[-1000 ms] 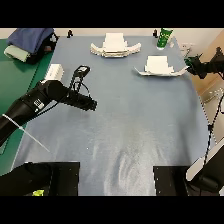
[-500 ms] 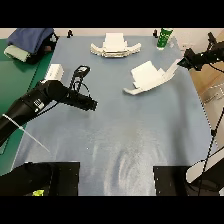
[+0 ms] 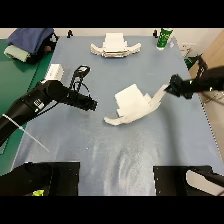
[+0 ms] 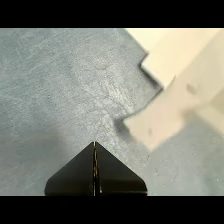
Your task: Fold the box.
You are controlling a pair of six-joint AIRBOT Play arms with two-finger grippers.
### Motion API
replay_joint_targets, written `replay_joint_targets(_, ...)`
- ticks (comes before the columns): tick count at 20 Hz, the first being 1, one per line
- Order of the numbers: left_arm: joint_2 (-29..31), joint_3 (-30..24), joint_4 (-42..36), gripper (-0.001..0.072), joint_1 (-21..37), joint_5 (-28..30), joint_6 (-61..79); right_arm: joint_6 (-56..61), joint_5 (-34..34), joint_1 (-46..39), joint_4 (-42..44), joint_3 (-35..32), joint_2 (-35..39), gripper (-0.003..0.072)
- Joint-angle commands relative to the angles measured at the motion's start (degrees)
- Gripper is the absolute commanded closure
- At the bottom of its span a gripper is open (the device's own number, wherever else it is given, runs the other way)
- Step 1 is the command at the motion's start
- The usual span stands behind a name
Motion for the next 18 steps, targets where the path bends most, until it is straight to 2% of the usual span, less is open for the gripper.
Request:
replay_joint_targets(1,0.04,-0.04,0.02,0.0695,0.02,0.02,0.00,4.59,3.76,2.47,-0.33,-19.30,16.28,0.0692)
replay_joint_targets(4,0.04,-0.04,0.02,0.0695,0.02,0.02,0.00,6.29,3.78,2.45,-1.11,-27.61,25.31,0.0686)
replay_joint_targets(5,0.04,-0.04,0.02,0.0695,0.02,0.02,0.00,6.29,2.56,2.45,-1.68,-28.63,26.32,0.0619)
replay_joint_targets(6,0.04,-0.04,0.02,0.0695,0.02,0.02,0.00,6.36,0.85,2.43,-3.02,-28.76,26.27,0.0441)
replay_joint_targets(7,0.04,-0.04,0.02,0.0695,0.02,0.02,0.00,6.36,-0.68,2.40,-4.15,-28.63,25.77,0.0365)
replay_joint_targets(11,0.04,-0.04,0.02,0.0695,0.02,0.02,0.00,6.27,-3.41,1.84,-9.64,-24.26,19.06,0.0365)
replay_joint_targets(14,0.04,-0.04,0.02,0.0695,0.02,0.02,0.00,3.52,-6.84,1.84,-12.76,-16.00,11.32,0.0365)
replay_joint_targets(18,0.04,-0.04,-0.02,0.0695,0.02,0.02,0.00,-5.33,-14.64,1.84,-13.27,-4.07,-2.14,0.0366)
